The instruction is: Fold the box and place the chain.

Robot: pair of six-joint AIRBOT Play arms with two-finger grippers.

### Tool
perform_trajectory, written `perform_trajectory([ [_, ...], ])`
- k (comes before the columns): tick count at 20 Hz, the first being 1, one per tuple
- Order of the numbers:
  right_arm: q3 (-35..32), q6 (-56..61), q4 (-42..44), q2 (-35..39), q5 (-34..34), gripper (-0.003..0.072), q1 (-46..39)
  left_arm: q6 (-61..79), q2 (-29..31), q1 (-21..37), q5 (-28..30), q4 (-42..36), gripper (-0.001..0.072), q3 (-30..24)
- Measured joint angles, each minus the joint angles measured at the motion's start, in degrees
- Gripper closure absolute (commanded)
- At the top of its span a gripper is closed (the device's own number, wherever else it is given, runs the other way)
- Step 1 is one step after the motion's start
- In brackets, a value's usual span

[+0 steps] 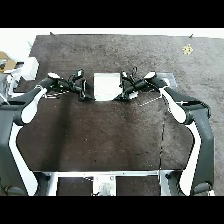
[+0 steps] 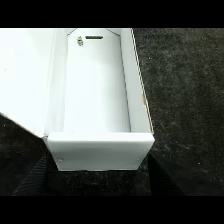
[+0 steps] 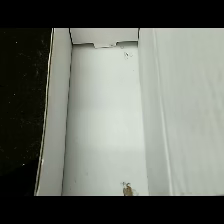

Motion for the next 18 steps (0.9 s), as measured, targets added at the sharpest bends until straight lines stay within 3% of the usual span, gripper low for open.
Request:
perform_trajectory([
  [18, 0.0, 0.0, 0.0, 0.0, 0.0, 0.0249, 0.0, 1.7, -2.1, -2.8, 3.9, -2.8, -0.0006, 0.0],
])
